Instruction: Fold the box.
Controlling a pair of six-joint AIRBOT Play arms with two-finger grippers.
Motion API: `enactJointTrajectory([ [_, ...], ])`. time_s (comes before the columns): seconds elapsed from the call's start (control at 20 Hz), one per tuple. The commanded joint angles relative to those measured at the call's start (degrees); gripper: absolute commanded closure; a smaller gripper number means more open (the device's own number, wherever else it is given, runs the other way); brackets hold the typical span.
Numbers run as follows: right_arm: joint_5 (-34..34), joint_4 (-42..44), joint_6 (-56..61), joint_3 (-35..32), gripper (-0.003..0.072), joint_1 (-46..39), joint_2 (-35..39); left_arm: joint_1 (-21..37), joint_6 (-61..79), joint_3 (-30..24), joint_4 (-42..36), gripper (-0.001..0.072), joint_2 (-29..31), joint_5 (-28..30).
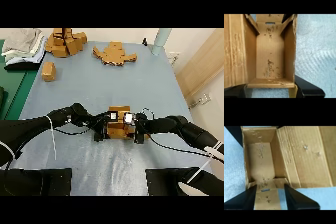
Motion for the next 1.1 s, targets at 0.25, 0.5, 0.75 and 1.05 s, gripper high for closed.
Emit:
enactJointTrajectory([
  [0.25, -1.81, -2.40, 3.15, 0.09, 0.0083, 0.17, 0.02, 0.00, 0.07, 0.02, 0.04, 0.0206, -0.02, -0.02],
  [0.5, -18.12, -37.27, 47.45, 4.92, 0.0546, 0.15, 9.22, 0.00, 0.07, 0.02, 0.04, 0.0205, -0.02, -0.02],
  [0.75, -26.67, -52.19, 84.19, 4.35, 0.0606, -7.85, 12.17, 0.00, 0.07, 0.02, 0.04, 0.0205, -0.02, -0.04],
  [1.05, -17.46, -17.33, 74.58, 0.33, 0.0683, -13.14, 1.22, 0.00, 0.07, 0.02, 0.04, 0.0206, -0.02, -0.02],
])
